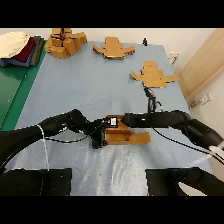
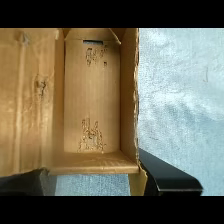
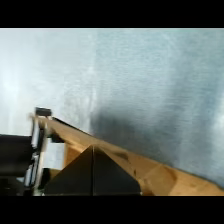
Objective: Fold the box.
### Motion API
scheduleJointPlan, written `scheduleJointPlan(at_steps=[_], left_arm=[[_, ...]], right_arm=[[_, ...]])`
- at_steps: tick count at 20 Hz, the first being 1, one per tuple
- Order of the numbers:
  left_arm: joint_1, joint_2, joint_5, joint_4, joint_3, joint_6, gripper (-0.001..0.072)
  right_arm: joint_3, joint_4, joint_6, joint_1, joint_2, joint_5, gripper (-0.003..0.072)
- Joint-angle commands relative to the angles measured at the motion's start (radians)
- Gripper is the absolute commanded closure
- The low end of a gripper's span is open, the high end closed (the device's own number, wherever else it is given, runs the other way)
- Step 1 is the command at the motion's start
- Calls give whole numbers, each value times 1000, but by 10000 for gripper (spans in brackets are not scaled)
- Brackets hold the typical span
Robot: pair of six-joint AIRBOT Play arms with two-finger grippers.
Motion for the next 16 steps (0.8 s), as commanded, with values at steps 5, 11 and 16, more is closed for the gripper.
scheduleJointPlan(at_steps=[5, 11, 16], left_arm=[[0, 0, 1, 0, 0, 2, 193], [0, 0, 2, 0, 0, 2, 193], [0, 0, 2, 0, 0, 2, 193]], right_arm=[[23, -3, -225, 4, -230, 11, 683], [34, -19, -395, 2, -165, 10, 683], [44, -214, -371, 0, 62, -145, 683]])
